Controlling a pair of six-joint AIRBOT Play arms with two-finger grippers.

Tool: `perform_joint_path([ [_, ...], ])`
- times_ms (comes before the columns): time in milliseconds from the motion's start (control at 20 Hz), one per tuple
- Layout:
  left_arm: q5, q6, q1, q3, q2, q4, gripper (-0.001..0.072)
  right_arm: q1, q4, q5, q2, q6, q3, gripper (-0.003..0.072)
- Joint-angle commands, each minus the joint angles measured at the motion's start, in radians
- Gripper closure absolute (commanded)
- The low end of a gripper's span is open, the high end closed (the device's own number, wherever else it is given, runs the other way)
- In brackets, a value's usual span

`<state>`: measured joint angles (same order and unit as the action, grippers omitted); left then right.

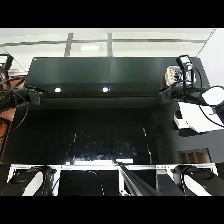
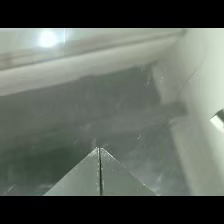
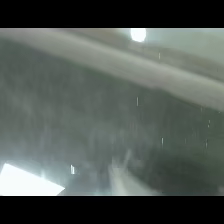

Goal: Fold the box and place the chain.

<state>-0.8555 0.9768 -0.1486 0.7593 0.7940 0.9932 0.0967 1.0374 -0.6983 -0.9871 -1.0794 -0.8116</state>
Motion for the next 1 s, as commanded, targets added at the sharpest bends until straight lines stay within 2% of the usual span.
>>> perform_joint_path([
  [0, 0.102, 0.0, 0.01, -0.013, 0.035, -0.143, 0.0527, 0.002, -0.042, 0.167, -0.031, -0.006, -0.001, -0.0034],
  [50, 0.106, 0.0, 0.021, -0.013, 0.063, -0.166, 0.0065, -0.011, 0.017, 0.172, -0.049, -0.045, -0.002, -0.0034],
  [100, 0.093, 0.008, 0.031, -0.012, 0.089, -0.168, -0.0008, -0.051, 0.145, 0.151, -0.068, -0.169, -0.012, -0.0034],
  [200, 0.05, 0.011, 0.036, -0.011, 0.127, -0.161, -0.0008, -0.24, 0.476, 0.042, -0.121, -0.512, -0.08, -0.0034],
  [250, 0.037, 0.042, 0.035, -0.011, 0.138, -0.142, -0.0007, -0.362, 0.566, -0.022, -0.153, -0.573, -0.128, -0.0034],
  [350, 0.024, 0.163, 0.036, -0.011, 0.149, -0.038, -0.0007, -0.632, 0.573, -0.141, -0.227, -0.573, -0.234, -0.0034],
  [450, -0.013, 0.395, 0.036, -0.011, 0.154, 0.171, -0.0006, -0.857, 0.463, -0.235, -0.311, -0.472, -0.342, -0.0034],
  [550, -0.098, 0.633, 0.036, -0.011, 0.154, 0.378, -0.0005, -0.998, 0.349, -0.32, -0.421, -0.338, -0.467, -0.0034],
  [650, -0.139, 0.679, 0.036, -0.011, 0.154, 0.406, -0.0005, -1.056, 0.246, -0.449, -0.557, -0.174, -0.598, -0.0034],
  [750, -0.13, 0.678, 0.037, -0.011, 0.154, 0.329, -0.0005, -1.045, 0.186, -0.601, -0.685, 0.046, -0.703, -0.0034],
  [950, -0.087, 0.678, 0.037, -0.011, 0.154, 0.224, -0.0004, -0.996, 0.251, -0.612, -0.798, 0.193, -0.738, -0.0034],
])
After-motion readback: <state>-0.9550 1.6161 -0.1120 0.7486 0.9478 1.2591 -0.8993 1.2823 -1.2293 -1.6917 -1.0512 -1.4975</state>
